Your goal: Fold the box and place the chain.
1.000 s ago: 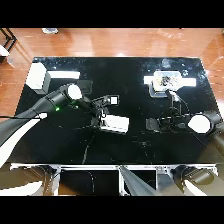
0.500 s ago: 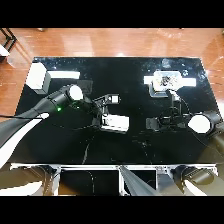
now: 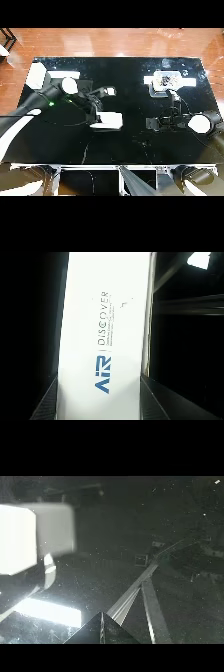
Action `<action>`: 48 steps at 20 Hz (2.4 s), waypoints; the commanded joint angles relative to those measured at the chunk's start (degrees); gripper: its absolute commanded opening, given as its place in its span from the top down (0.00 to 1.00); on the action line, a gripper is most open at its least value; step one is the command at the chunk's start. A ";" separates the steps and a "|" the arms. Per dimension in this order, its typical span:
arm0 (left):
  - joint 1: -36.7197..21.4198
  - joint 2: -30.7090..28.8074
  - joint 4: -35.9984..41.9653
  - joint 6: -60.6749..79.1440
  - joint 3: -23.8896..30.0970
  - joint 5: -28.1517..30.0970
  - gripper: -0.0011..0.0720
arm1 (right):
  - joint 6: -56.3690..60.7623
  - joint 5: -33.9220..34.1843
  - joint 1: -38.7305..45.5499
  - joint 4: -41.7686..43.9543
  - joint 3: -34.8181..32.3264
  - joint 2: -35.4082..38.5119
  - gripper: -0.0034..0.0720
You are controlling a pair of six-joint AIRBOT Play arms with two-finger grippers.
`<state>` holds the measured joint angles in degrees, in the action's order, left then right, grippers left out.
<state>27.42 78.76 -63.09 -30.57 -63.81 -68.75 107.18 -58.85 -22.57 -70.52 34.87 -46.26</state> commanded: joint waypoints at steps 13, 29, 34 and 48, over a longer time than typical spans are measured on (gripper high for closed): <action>-49.07 -14.78 -12.20 -25.59 -1.16 -4.04 0.96 | 0.02 0.04 -0.04 0.00 0.00 0.04 0.93; -59.01 -0.26 -10.95 -29.64 -1.16 12.79 0.96 | 0.02 2.32 -0.04 -1.07 0.00 0.04 0.93; -57.13 2.01 -11.45 -29.88 -1.18 12.92 0.11 | 0.02 2.56 -0.04 -1.31 0.00 0.04 0.93; -39.93 -15.50 2.75 -37.03 -10.78 -5.88 0.96 | 2.89 -15.21 3.41 -22.21 26.84 4.44 0.93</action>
<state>-19.44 68.93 -62.22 -68.01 -75.05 -70.96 107.07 -68.84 -18.48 -84.40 56.16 -44.64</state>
